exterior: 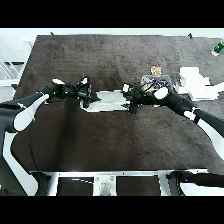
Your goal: Fold the box and place the chain.
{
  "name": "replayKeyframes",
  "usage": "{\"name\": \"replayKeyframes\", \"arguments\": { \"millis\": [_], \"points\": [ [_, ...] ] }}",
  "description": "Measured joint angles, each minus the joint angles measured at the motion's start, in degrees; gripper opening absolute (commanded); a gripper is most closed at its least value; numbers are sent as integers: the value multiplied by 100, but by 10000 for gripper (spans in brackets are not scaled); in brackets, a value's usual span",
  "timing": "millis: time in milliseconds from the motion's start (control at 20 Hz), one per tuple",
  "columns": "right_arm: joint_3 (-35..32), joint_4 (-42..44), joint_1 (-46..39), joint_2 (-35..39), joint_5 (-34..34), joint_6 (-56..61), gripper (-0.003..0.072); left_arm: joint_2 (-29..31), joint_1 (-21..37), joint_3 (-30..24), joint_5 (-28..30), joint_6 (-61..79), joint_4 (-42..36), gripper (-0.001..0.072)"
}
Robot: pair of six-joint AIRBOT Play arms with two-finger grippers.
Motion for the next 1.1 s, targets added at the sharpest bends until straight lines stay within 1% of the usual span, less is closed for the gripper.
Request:
{"name": "replayKeyframes", "arguments": {
  "millis": [350,550,800,900,1100],
  "points": [
    [568,481,-468,-592,890,-518,576,0,0,0,0,0,-2,20],
    [898,588,-590,-918,1388,-715,576,0,2,0,0,0,-2,20],
    [1204,634,-627,-1231,1766,-883,576,0,0,0,0,0,-2,20],
    [1296,638,-627,-1325,1899,-927,604,0,0,0,0,0,-2,20],
    [1377,658,-634,-1467,2092,-1001,606,0,-2,0,-4,2,0,20]
  ]
}}
